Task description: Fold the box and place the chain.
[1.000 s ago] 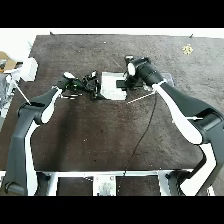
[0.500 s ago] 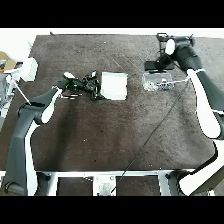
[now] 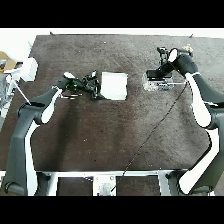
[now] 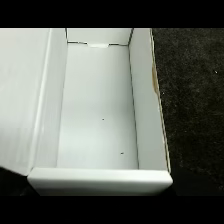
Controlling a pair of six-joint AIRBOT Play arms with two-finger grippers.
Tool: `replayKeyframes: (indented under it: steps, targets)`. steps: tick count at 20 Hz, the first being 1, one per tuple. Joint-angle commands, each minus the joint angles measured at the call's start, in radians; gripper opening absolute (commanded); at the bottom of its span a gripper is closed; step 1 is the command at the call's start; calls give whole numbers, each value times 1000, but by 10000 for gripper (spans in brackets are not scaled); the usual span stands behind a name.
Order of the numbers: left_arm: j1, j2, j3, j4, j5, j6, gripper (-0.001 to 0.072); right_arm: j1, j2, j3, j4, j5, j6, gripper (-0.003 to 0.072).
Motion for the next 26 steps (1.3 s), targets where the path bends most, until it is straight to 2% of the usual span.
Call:
replayKeyframes:
  steps: [1,3,5,10,11,12,17,26]
  targets:
    - [0,1,0,0,0,0,203,-3,-29,0,58,1,-41,315]
    - [0,1,0,0,0,0,203,-1,-36,-1,50,7,-39,314]
    - [0,1,0,0,0,0,203,-2,-45,-2,44,13,-39,207]
    - [0,1,0,0,0,0,203,-2,-65,-2,44,50,-36,204]
    - [0,1,0,0,0,0,203,-2,-64,-2,44,43,-37,90]
    - [0,1,0,0,0,0,203,-2,-61,-2,44,40,-37,24]
    - [0,1,0,0,1,0,204,-2,-2,-2,42,41,-37,7]
    - [0,1,0,0,1,0,203,39,277,-2,-13,56,-63,6]
